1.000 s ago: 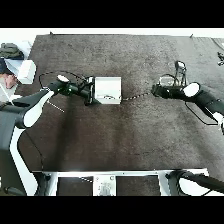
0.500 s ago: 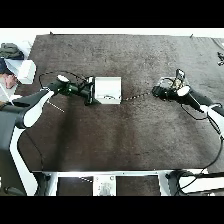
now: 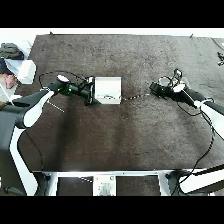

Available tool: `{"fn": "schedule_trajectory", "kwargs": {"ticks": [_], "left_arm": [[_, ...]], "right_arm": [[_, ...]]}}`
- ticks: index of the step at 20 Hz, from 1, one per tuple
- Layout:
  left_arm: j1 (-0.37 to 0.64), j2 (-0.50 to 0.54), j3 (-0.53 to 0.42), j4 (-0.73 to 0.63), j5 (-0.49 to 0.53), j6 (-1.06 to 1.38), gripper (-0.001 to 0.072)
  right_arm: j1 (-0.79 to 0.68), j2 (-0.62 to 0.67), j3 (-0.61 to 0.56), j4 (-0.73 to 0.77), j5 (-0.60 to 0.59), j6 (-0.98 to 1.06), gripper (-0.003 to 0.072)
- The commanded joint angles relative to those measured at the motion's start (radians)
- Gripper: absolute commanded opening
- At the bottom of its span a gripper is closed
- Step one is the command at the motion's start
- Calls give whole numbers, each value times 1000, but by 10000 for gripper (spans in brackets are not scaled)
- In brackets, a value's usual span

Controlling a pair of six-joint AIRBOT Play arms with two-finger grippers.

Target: Fold the box and place the chain.

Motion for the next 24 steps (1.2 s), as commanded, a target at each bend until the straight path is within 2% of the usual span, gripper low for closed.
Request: {"fn": "schedule_trajectory", "kwargs": {"ticks": [1, 4, 6, 9, 11, 16, 24], "left_arm": [[0, 0, 0, 0, 0, 0, 411], [0, 0, 0, 0, 0, 0, 411], [0, 0, 0, 0, 0, 0, 411], [0, 0, 0, 0, 0, 0, 412], [0, 0, 0, 0, 0, 0, 411], [0, 0, 0, 0, 0, 0, 411], [0, 0, 0, 0, -1, 0, 411]], "right_arm": [[53, 88, 19, 37, 121, -93, -12], [149, 244, 19, 37, 132, -115, -11], [230, 334, 19, 37, 102, -141, -11], [360, 404, 20, 37, 14, -141, -12], [437, 402, 31, 37, -39, -140, -13], [572, 361, 94, 33, -87, -141, -13], [587, 266, 118, -32, -60, -140, -11]]}}
